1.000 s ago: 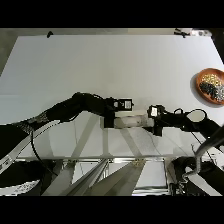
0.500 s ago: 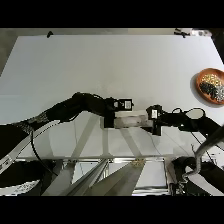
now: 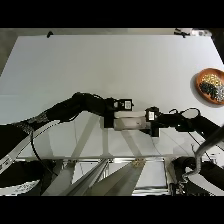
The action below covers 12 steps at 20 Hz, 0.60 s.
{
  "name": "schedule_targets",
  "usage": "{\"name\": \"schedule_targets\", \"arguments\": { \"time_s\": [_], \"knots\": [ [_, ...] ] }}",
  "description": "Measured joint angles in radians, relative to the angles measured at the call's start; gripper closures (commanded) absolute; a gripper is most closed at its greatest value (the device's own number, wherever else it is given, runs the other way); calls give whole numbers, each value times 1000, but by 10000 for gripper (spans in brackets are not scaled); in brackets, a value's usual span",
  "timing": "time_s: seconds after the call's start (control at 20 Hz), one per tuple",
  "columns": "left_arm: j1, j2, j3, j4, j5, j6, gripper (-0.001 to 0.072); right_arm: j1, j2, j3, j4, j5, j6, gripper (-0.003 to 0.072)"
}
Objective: Fold the box and place the chain.
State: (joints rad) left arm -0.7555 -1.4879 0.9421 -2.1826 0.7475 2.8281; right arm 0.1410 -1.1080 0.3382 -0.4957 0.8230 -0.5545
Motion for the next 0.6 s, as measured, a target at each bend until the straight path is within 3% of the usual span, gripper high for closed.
{"name": "schedule_targets", "arguments": {
  "time_s": [0.6],
  "knots": [
    [0, 0, 0, 1, -2, 0, 697, 13, -71, 13, 15, 28, 23, 43]
  ]
}}
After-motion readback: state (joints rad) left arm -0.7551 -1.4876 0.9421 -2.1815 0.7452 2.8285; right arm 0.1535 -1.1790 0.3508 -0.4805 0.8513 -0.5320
